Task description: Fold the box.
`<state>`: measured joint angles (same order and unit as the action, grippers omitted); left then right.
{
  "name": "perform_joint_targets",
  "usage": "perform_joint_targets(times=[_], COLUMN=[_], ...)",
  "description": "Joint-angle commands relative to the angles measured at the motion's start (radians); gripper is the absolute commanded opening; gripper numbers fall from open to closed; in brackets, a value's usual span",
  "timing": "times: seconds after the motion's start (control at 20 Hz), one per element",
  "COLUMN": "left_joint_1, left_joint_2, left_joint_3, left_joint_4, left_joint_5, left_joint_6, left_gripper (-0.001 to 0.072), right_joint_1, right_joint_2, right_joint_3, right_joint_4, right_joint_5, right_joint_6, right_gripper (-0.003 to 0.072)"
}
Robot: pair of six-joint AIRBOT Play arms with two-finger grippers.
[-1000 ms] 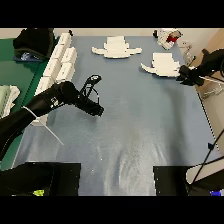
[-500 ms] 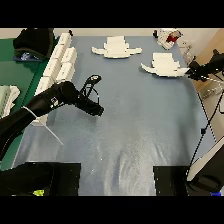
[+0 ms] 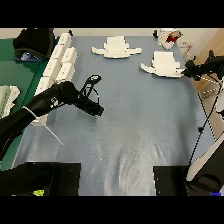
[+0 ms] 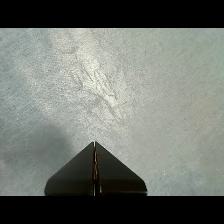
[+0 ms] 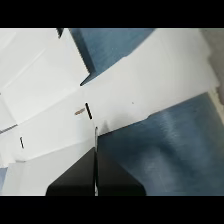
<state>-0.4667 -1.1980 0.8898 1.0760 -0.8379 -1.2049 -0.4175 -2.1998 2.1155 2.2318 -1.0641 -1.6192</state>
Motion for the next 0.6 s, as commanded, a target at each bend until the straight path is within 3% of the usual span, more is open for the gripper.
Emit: perform_joint_targets(times=[0.0,0.15,0.35,0.55], left_joint_1=[0.000,0.000,0.000,0.000], left_joint_2=[0.000,0.000,0.000,0.000], left_joint_3=[0.000,0.000,0.000,0.000], left_joint_4=[0.000,0.000,0.000,0.000], left_joint_5=[0.000,0.000,0.000,0.000], left_joint_6=[0.000,0.000,0.000,0.000], left_gripper=[0.0011,0.0011,0.0011,0.0010], right_joint_1=[0.004,0.010,0.051,0.116], right_joint_2=[0.008,0.069,0.201,0.385], right_joint_3=[0.000,-0.070,-0.282,-0.575], right_joint_4=[0.034,0.038,0.035,0.032], right_joint_5=[-0.103,-0.194,-0.270,-0.242], right_joint_6=[-0.010,-0.056,-0.110,-0.130], right_gripper=[0.0002,-0.0002,-0.0003,-0.0003])
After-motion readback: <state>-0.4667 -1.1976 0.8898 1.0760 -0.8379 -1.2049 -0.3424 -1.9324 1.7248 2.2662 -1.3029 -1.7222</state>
